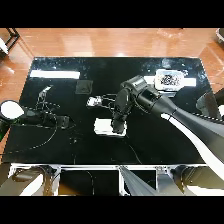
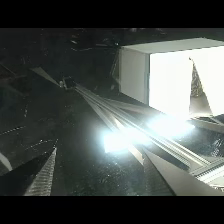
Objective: Fold the box and place the chain.
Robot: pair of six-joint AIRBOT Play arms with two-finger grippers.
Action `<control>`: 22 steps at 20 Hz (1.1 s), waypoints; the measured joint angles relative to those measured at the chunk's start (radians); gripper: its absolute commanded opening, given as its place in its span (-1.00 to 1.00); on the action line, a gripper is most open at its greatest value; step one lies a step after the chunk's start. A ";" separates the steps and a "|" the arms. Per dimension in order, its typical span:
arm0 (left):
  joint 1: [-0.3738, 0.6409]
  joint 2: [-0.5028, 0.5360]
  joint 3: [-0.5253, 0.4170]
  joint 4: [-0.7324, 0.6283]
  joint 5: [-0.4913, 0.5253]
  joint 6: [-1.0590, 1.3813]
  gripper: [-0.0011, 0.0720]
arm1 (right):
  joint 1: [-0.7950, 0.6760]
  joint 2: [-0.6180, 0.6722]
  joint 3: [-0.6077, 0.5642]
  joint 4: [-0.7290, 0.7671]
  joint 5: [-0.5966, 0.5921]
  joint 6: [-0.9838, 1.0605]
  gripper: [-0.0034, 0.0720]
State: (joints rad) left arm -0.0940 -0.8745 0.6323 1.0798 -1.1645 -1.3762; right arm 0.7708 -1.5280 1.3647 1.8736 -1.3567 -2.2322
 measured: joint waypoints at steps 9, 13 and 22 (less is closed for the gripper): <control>0.000 0.000 0.000 -0.001 -0.006 0.000 0.74 | 0.000 0.000 0.000 -0.004 -0.031 0.026 -0.23; 0.000 0.000 0.000 -0.012 -0.007 0.000 0.74 | 0.001 0.000 -0.001 0.005 -0.037 0.037 -0.23; 0.000 0.000 0.000 -0.021 0.016 0.000 0.74 | 0.032 -0.001 -0.037 0.025 -0.027 0.094 -0.23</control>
